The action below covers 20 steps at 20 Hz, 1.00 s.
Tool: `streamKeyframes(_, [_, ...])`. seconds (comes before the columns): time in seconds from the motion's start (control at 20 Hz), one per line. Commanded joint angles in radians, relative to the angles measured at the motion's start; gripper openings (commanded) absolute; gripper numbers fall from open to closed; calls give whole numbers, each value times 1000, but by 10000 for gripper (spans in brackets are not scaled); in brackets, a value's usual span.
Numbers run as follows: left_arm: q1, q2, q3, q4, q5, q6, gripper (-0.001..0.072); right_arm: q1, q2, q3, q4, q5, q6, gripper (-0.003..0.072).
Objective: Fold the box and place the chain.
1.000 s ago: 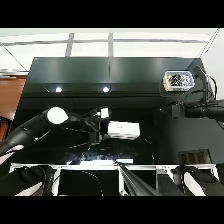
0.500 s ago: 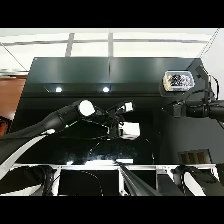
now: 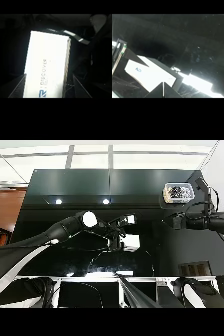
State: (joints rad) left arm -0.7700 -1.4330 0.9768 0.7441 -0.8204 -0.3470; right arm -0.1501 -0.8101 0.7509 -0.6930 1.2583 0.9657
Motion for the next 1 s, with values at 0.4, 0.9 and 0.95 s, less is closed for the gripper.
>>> streamKeyframes(0.4, [1,-1,38,41,4,-2,705,0,1,1,0,-6,-2,12])
streamKeyframes(0.9, [-22,-42,38,37,-40,-2,705,0,1,0,0,-6,-2,12])
streamKeyframes(0.95, [-22,-43,38,38,-40,-2,706,0,1,0,0,-6,-2,12])
